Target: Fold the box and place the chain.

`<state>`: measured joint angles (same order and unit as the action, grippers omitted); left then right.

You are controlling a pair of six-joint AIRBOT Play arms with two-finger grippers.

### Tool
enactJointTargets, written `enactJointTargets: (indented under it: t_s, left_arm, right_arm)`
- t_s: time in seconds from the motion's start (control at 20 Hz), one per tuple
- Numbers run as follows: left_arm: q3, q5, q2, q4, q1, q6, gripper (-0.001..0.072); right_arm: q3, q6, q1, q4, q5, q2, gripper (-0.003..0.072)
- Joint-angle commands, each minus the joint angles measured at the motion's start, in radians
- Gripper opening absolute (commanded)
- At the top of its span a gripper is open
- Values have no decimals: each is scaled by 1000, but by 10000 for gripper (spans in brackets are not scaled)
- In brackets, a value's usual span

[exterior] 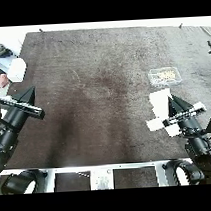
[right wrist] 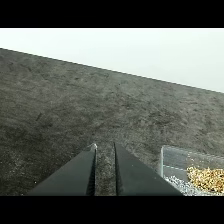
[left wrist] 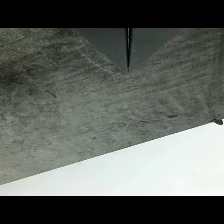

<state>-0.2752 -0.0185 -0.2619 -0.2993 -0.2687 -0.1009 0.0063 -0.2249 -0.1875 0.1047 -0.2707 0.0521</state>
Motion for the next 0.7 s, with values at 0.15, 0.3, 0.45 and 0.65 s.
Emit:
enactJointTargets:
  t_s: [0.15,0.3,0.45,0.65]
  left_arm:
    - [2,1,1,0,0,1,13]
    - [2,1,1,0,0,1,13]
    - [2,1,1,0,0,1,13]
    - [2,1,1,0,0,1,13]
  right_arm:
    - [0,0,-1,14,-13,0,174]
    - [15,2,-1,60,4,0,175]
    - [65,37,-1,60,133,-2,175]
    - [167,53,-1,60,229,-126,175]
